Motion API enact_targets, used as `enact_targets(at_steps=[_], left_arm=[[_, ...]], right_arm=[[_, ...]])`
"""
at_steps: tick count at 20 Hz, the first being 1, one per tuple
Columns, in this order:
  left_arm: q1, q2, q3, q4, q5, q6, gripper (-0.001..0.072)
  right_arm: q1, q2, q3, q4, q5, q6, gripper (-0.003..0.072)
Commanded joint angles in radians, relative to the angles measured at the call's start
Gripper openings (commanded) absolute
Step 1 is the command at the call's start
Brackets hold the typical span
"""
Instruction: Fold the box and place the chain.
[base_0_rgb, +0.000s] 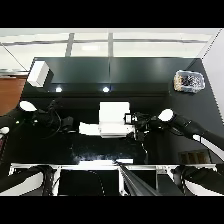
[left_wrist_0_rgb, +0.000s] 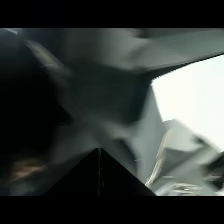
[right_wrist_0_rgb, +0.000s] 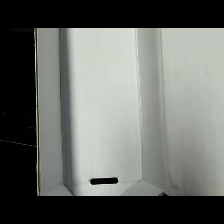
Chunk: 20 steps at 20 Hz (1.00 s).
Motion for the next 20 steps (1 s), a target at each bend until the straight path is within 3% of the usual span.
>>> enact_targets(at_steps=[1,5,7,9,10,11,14,16,20], left_arm=[[-0.049,-0.108,-0.014,-0.206,0.029,0.041,0.0029],[-0.175,-0.121,0.016,-0.227,0.029,0.140,0.0031],[-0.193,-0.121,0.050,-0.263,-0.029,0.248,0.0057],[-0.190,-0.117,0.091,-0.257,-0.083,0.253,0.0349],[-0.185,-0.116,0.111,-0.253,-0.103,0.252,0.0463],[-0.178,-0.116,0.125,-0.254,-0.114,0.251,0.0531],[-0.168,-0.116,0.158,-0.235,-0.121,0.234,0.0538],[-0.177,-0.116,0.170,-0.231,-0.137,0.212,0.0586],[-0.248,-0.116,0.177,-0.224,-0.113,0.211,0.0586]], right_arm=[[0.001,-0.001,0.000,0.000,0.000,0.000,0.0133],[0.001,-0.001,0.000,0.000,0.000,0.000,0.0133],[0.001,-0.001,0.000,0.000,0.000,0.000,0.0133],[0.001,-0.001,0.000,0.000,0.000,0.000,0.0133],[0.001,-0.001,0.000,0.000,0.000,0.000,0.0133],[0.001,-0.001,0.000,0.000,0.000,0.000,0.0133],[0.001,-0.001,0.000,0.000,0.000,0.000,0.0133],[0.001,-0.001,0.000,0.000,0.000,0.000,0.0133],[0.001,-0.001,0.000,0.000,0.000,0.000,0.0133]])
